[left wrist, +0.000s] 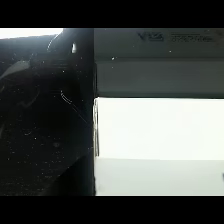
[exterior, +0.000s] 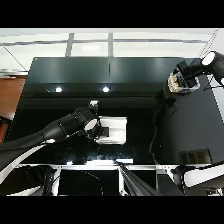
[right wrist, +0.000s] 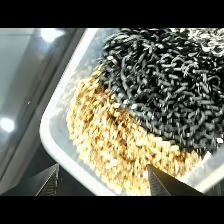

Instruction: Fold the box and place the chain.

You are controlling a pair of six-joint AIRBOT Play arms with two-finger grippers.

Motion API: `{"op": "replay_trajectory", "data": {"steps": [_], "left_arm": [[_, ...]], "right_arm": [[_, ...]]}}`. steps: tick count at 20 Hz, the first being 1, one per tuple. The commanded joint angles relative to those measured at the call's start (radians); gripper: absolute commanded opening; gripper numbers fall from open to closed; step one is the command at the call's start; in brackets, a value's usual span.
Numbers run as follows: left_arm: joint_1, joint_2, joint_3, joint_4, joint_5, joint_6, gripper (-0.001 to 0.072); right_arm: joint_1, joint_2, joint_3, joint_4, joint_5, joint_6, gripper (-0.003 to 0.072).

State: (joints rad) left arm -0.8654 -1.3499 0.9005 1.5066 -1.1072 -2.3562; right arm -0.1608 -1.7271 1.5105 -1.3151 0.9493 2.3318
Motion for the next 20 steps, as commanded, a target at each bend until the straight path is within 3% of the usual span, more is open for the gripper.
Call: {"op": "replay_trajectory", "data": {"steps": [1,7,8,9,10,11,12,16,20], "left_arm": [[0.001,0.0,0.001,0.001,0.0,0.0,0.0028],[0.001,0.0,0.001,0.001,0.0,0.0,0.0029],[0.001,0.0,0.001,0.001,0.0,0.0,0.0028],[0.001,0.0,0.0,0.001,0.0,0.0,0.0029],[0.001,0.0,0.0,0.001,0.0,0.0,0.0028],[0.001,0.0,0.0,0.001,0.001,0.0,0.0028],[0.001,0.0,0.0,0.002,0.002,0.0,0.0028],[0.001,0.0,0.0,0.002,0.004,0.0,0.0028],[0.001,0.0,0.0,0.001,0.004,0.0,0.0029]], "right_arm": [[-0.004,-0.054,0.024,0.014,-0.006,0.021,0.0612],[0.0,-0.102,0.024,0.032,-0.064,0.02,0.061],[0.0,-0.105,0.024,0.032,-0.076,0.008,0.0579],[0.001,-0.105,0.024,0.035,-0.087,-0.018,0.0432],[0.0,-0.105,0.024,0.045,-0.09,-0.052,0.0413],[0.0,-0.105,0.025,0.065,-0.085,-0.105,0.015],[-0.003,-0.102,0.025,0.092,-0.077,-0.168,0.001],[-0.016,-0.043,0.025,0.107,0.003,-0.31,0.0011],[-0.032,0.1,0.025,0.11,0.064,-0.49,0.001]]}}
